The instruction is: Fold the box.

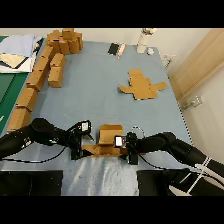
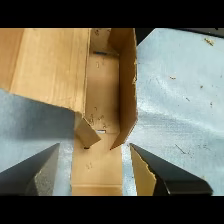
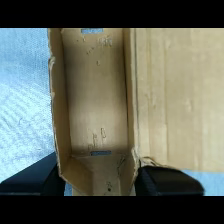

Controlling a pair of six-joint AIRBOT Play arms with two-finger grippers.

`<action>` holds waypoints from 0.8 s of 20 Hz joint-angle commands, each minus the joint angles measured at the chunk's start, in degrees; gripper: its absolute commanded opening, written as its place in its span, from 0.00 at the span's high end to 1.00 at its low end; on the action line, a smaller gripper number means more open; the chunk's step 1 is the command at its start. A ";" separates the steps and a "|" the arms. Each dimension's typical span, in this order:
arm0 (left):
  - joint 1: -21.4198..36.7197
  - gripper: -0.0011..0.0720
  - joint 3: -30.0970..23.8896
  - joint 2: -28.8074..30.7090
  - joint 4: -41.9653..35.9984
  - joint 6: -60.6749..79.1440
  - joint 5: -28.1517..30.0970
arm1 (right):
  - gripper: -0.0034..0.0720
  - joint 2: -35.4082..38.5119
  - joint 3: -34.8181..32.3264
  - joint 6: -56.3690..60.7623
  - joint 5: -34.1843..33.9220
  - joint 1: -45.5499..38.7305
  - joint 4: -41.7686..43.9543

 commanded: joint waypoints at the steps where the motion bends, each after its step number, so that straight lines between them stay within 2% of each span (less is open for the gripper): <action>1: -2.54 0.03 -0.20 -0.28 -0.42 1.88 1.29 | 0.28 -0.02 0.00 0.02 0.00 0.00 -0.02; 2: -3.15 0.03 -0.20 -0.83 -0.44 1.88 1.33 | 0.28 -0.02 0.00 0.02 0.00 0.00 -0.02; 3: -3.58 0.07 -0.20 -1.64 -0.46 1.81 1.38 | 0.28 -0.02 0.00 0.02 0.00 0.00 -0.02; 4: -3.91 0.20 -0.20 -2.51 -0.48 1.62 1.33 | 0.28 -0.02 0.00 0.02 0.00 0.00 -0.02; 7: -5.31 0.21 -0.17 -4.52 -3.28 1.14 2.47 | 0.28 -0.02 0.00 0.02 0.00 0.00 -0.02; 8: -5.57 0.42 -0.17 -4.72 -3.85 1.16 3.19 | 0.28 -0.02 0.00 0.02 0.00 0.00 -0.02; 9: -5.60 0.50 -0.17 -4.72 -3.91 1.16 4.02 | 0.28 -0.02 0.00 0.02 0.00 0.00 -0.02; 11: -5.60 0.50 -0.17 -4.85 -4.72 0.94 5.81 | 0.28 -0.02 0.00 0.02 0.00 0.00 -0.02; 12: -5.60 0.55 -0.17 -4.90 -4.96 0.94 5.79 | 0.28 -0.02 0.00 0.02 0.00 0.00 -0.02; 13: -5.60 0.69 -0.17 -4.96 -5.14 0.92 5.75 | 0.28 -0.02 0.00 0.02 0.00 0.00 -0.02; 16: -5.60 0.72 -0.17 -4.96 -5.18 0.94 5.92 | 0.28 -0.02 0.00 0.02 0.00 0.00 -0.02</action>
